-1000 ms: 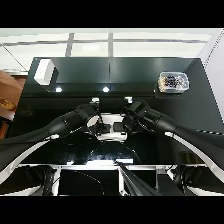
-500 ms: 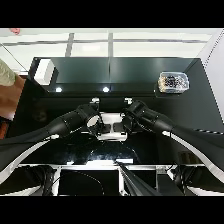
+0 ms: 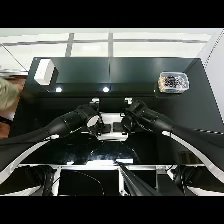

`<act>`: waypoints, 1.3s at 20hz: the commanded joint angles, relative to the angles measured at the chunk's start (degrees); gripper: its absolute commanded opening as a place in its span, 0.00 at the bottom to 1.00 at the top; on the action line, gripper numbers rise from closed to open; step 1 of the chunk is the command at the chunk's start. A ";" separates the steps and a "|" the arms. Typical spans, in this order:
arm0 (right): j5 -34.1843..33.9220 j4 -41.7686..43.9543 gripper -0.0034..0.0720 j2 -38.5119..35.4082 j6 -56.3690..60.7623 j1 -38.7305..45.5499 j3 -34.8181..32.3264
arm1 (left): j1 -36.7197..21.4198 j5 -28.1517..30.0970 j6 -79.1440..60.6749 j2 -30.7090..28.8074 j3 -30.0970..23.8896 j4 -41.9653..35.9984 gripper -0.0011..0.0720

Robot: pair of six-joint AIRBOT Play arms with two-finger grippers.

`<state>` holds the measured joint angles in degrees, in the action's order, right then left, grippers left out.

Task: Fold the box and place the chain.

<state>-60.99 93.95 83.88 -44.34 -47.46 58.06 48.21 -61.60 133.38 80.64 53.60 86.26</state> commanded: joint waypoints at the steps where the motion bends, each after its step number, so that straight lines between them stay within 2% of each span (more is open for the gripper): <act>1: 0.07 0.50 0.12 0.00 0.02 -0.04 0.00 | 0.00 0.02 -0.04 0.00 -0.04 0.02 0.05; 2: 0.07 0.48 0.08 0.00 0.04 -0.04 0.00 | 0.00 0.04 -0.04 0.00 -0.04 0.02 0.05; 8: 0.00 0.39 0.09 -0.11 0.02 -0.04 0.00 | 0.00 0.02 -0.04 0.00 -0.04 0.02 0.05; 9: -0.13 0.24 0.13 -0.20 0.02 -0.04 0.00 | 0.00 0.02 -0.04 0.00 -0.04 0.02 0.05; 10: -0.35 0.26 0.34 -0.22 0.13 -0.04 0.02 | 0.00 0.02 -0.04 0.00 -0.04 0.02 0.05; 13: -1.16 0.04 0.36 -0.22 0.22 -0.04 0.02 | 0.00 0.04 -0.04 0.00 -0.04 0.00 0.05; 14: -1.18 0.11 0.35 -0.22 0.22 -0.04 0.02 | 0.00 0.04 -0.02 0.00 -0.04 0.00 0.05; 16: -1.03 0.48 0.12 -0.22 0.13 -0.04 0.02 | 0.00 0.04 -0.02 0.00 -0.04 -0.02 0.05; 18: -0.98 0.50 0.12 -0.22 0.15 -0.04 0.02 | 0.00 0.02 -0.04 0.00 -0.04 -0.04 0.05; 19: -0.96 0.48 0.08 -0.22 0.17 -0.04 0.02 | 0.00 0.02 -0.04 0.00 -0.04 -0.04 0.05; 23: -0.96 0.33 0.09 -0.28 0.15 -0.04 0.02 | 0.00 0.04 -0.04 0.00 -0.04 -0.04 0.05; 24: -1.01 0.22 0.13 -0.42 0.15 -0.04 0.02 | 0.00 0.02 -0.04 0.00 -0.04 -0.02 0.05; 25: -1.09 0.02 0.47 -0.66 0.15 -0.04 0.02 | 0.00 0.02 -0.04 -0.02 -0.04 -0.04 0.05; 26: -1.36 -0.11 0.50 -0.92 0.04 -0.02 0.02 | 0.00 0.02 -0.04 -0.02 -0.04 -0.04 0.05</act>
<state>-63.07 93.62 83.40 -44.42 -47.44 58.02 48.21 -61.63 133.23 80.64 53.60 86.13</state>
